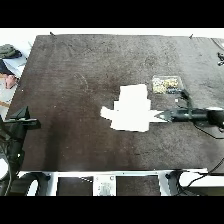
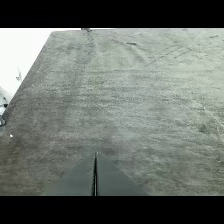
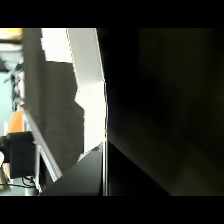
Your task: Fold the box and place the chain.
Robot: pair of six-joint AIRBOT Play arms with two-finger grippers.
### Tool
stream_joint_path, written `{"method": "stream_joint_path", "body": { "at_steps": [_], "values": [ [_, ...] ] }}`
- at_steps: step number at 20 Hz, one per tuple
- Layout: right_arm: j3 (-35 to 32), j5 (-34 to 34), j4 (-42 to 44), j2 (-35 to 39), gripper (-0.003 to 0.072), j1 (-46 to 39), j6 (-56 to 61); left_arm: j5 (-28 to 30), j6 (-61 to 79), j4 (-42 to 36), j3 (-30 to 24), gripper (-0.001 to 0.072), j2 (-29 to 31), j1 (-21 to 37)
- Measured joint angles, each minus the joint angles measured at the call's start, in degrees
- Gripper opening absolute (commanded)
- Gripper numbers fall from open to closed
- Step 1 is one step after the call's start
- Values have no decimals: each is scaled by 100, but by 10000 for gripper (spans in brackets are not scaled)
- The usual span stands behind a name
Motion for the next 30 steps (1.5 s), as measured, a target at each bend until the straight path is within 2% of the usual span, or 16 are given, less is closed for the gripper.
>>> {"method": "stream_joint_path", "body": {
  "at_steps": [5, 8, 12, 13, 14, 20, 23, 27, 30],
  "values": [
    [573, -1705, 586, 79, -13, 1799, 494, 229, 2, 48, 0, 13, 0, 2],
    [935, -2218, 671, -247, -13, 2328, 710, 254, 2, 55, 2, 13, 0, 2],
    [1126, -2682, 686, -542, -13, 2612, 778, 133, -153, 55, 2, 25, 0, 4],
    [1152, -2767, 708, -575, -13, 2643, 778, 17, -219, 59, 2, 328, 0, 4],
    [1169, -2835, 710, -592, -13, 2667, 761, -149, -249, 72, 0, 493, 0, 4],
    [1213, -3244, 684, -640, -13, 2723, 487, -1390, 24, 116, 282, 486, -177, 0],
    [1222, -3381, 680, -645, -13, 2789, 210, -1794, 114, 109, 802, 486, -966, 2],
    [1316, -3622, 662, -647, -13, 2916, -170, -2546, 262, 109, 1867, 486, -2833, 0],
    [1458, -3713, 649, -649, -13, 2949, -297, -3359, 341, 109, 2894, 486, -4360, -2]
  ]
}}
